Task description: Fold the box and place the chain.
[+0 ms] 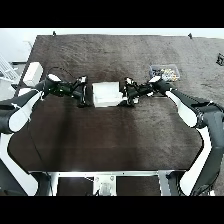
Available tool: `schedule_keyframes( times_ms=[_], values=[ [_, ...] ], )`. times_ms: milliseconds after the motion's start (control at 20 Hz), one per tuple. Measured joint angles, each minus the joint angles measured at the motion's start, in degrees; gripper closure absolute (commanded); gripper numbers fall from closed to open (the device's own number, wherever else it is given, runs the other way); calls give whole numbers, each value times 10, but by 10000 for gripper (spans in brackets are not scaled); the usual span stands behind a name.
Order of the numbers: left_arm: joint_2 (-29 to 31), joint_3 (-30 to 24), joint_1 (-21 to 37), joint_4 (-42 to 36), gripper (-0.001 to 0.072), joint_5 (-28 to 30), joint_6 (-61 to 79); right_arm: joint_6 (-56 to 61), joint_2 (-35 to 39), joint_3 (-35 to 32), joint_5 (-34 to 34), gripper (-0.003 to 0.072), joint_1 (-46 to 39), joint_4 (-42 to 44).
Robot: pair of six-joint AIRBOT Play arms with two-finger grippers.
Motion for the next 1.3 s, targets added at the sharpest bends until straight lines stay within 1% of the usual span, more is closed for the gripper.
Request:
schedule_keyframes(
  times_ms=[550, 800, 1100, 1300],
  values=[
    [-17, 0, -3, -34, -11, -5, 9, 0, 0, 0, 0, 48, 0, 1],
    [-19, 0, 4, -34, -11, -20, 19, 0, 0, 0, 2, 47, 0, 2],
    [-19, 0, 12, -20, -11, -23, 22, 0, 0, 0, 0, 48, 0, 1],
    [-19, 0, 12, -25, -11, -31, 24, 0, 0, 0, 0, 47, 0, 0]
  ],
)
